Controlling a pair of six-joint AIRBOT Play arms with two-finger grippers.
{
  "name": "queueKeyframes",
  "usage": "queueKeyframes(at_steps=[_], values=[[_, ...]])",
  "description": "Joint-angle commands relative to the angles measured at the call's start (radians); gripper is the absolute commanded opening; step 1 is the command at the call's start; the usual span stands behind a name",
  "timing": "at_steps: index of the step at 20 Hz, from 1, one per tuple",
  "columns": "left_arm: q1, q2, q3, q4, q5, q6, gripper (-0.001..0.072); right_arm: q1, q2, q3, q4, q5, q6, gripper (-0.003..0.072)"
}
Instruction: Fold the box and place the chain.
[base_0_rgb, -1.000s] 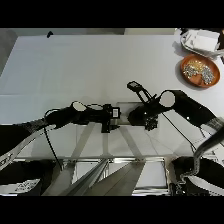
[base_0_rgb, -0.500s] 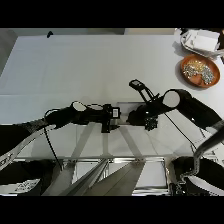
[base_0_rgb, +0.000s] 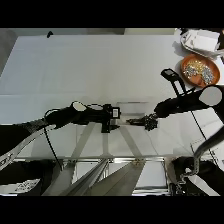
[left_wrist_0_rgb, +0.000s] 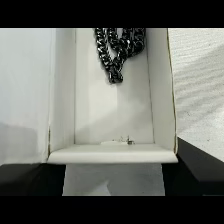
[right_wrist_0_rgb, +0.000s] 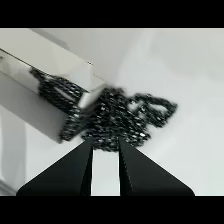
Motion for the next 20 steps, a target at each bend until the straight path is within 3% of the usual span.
queueKeyframes(at_steps=[1,2,3,17,20], values=[[0.0,0.001,0.0,0.0,0.0,0.0,0.0088,-0.051,-0.003,-0.059,-0.04,-0.04,-0.031,0.0232],[0.0,0.001,0.0,0.0,0.0,0.0,0.0088,-0.051,-0.01,-0.085,-0.034,-0.062,-0.063,0.0304],[0.0,0.001,0.0,0.0,0.0,0.0,0.0088,-0.051,-0.019,-0.106,-0.034,-0.079,-0.08,0.031],[0.0,0.001,0.0,0.0,0.0,0.0,0.0088,0.045,-0.183,-0.129,-0.041,-0.087,-0.021,0.0285],[0.0,0.001,0.0,0.0,0.0,0.0,0.0088,0.045,-0.184,-0.129,-0.033,-0.122,-0.015,0.0247]])
